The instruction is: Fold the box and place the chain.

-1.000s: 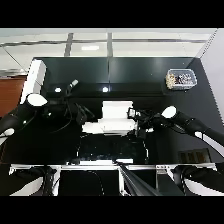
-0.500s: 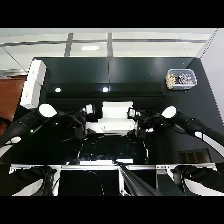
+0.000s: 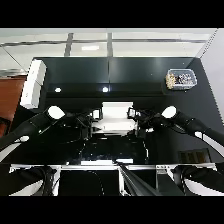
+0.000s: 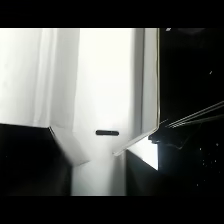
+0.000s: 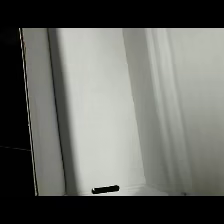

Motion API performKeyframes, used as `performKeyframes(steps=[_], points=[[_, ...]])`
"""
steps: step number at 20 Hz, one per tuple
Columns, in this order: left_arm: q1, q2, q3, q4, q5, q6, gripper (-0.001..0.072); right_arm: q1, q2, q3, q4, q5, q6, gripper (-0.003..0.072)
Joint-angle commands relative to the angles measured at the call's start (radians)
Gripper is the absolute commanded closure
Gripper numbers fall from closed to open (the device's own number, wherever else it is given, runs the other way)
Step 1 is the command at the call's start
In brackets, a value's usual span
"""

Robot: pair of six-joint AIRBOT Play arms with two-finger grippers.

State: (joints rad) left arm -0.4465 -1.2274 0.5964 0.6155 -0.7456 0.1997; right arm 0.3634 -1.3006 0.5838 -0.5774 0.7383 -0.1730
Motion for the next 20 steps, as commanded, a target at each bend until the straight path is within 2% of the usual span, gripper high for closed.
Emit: performKeyframes(steps=[1,2,3,7,12,19,20], points=[[-0.003,-0.009,0.0,-0.078,-0.024,0.021,0.0376,0.0,0.001,0.001,0.0,0.0,0.001,0.0678],[-0.003,-0.009,0.0,-0.078,-0.025,0.021,0.0384,0.0,0.001,0.001,0.0,0.0,0.001,0.0678],[-0.003,-0.009,0.0,-0.078,-0.026,0.021,0.0446,0.0,0.001,0.001,0.0,0.0,0.0,0.0677],[-0.003,-0.012,0.0,-0.119,-0.018,0.022,0.0446,0.0,0.001,0.001,0.0,0.0,0.001,0.0678],[-0.018,-0.054,0.0,-0.303,-0.017,0.038,0.0446,0.0,0.001,0.001,0.0,0.0,0.001,0.0677],[-0.039,-0.094,0.017,-0.31,0.011,0.036,0.0447,0.0,0.001,0.001,0.0,0.001,0.001,0.0677],[-0.04,-0.094,0.017,-0.309,0.011,0.036,0.0512,0.0,0.001,0.001,0.0,0.001,0.001,0.0678]])
